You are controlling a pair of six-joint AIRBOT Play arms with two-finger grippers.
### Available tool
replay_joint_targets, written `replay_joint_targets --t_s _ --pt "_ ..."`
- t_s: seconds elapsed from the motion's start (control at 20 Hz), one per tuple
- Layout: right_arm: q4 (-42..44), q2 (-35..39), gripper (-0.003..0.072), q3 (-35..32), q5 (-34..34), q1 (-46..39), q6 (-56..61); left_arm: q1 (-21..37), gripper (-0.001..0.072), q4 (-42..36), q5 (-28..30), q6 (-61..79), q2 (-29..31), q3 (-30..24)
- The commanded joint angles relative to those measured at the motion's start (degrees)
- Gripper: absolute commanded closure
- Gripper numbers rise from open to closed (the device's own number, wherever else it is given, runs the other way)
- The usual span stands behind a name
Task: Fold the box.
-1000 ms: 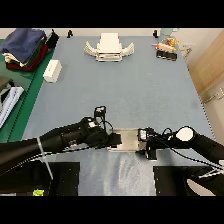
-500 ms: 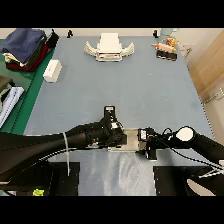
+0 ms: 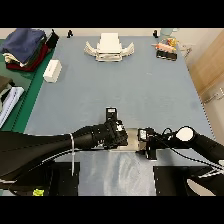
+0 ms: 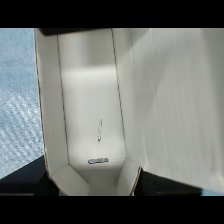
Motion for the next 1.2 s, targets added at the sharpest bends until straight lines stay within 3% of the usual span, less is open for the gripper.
replay_joint_targets --t_s 0.0,0.3,0.35,0.4,0.45,0.75,0.8,0.85,0.9,1.05,1.1,1.15 --pt "-0.04 0.00 0.0183 0.04 0.02 0.04 -0.07 -0.07 0.0695 0.09 1.27 -1.57 -0.13 0.09" --pt "-0.04 0.00 0.0183 0.04 0.02 0.04 -0.04 -0.07 0.0691 -0.15 -0.04 -3.19 -0.11 0.09" --pt "-0.04 0.00 0.0183 0.04 0.02 0.04 -0.04 -0.07 0.0530 -0.15 -0.20 -2.99 -0.11 0.11" --pt "-0.04 0.00 0.0183 0.04 0.02 0.04 -0.04 -0.07 0.0153 -0.17 -0.15 -3.17 -0.11 0.11" --pt "-0.04 -0.02 0.0183 0.04 0.02 0.04 -0.04 -0.07 0.0072 -0.17 -0.17 -3.45 -0.11 0.11" --pt "-0.04 0.00 0.0183 0.04 0.02 0.04 -0.04 -0.02 0.0075 0.00 -0.15 -3.72 -0.15 0.09" --pt "-0.04 0.00 0.0183 0.04 0.02 0.04 -0.07 -0.02 0.0173 0.00 -0.31 -4.46 -0.22 0.09" --pt "-0.04 -0.02 0.0183 0.04 0.02 0.04 -0.04 -0.04 0.0522 -0.04 -0.44 -4.55 -0.24 0.09" --pt "-0.04 0.00 0.0183 0.04 0.02 0.04 -0.04 -0.04 0.0695 0.02 -0.26 -4.59 -0.24 0.09" --pt "-0.04 0.00 0.0183 0.04 0.02 0.04 -0.04 -0.04 0.0693 -0.15 -0.33 -4.74 -0.24 0.09" --pt "-0.04 0.00 0.0183 0.04 0.02 0.04 -0.04 -0.04 0.0621 -0.15 -0.31 -4.63 -0.22 0.09" --pt "-0.04 0.00 0.0182 0.04 0.02 0.04 -0.04 -0.07 0.0225 -0.15 -0.37 -4.70 -0.22 0.09"
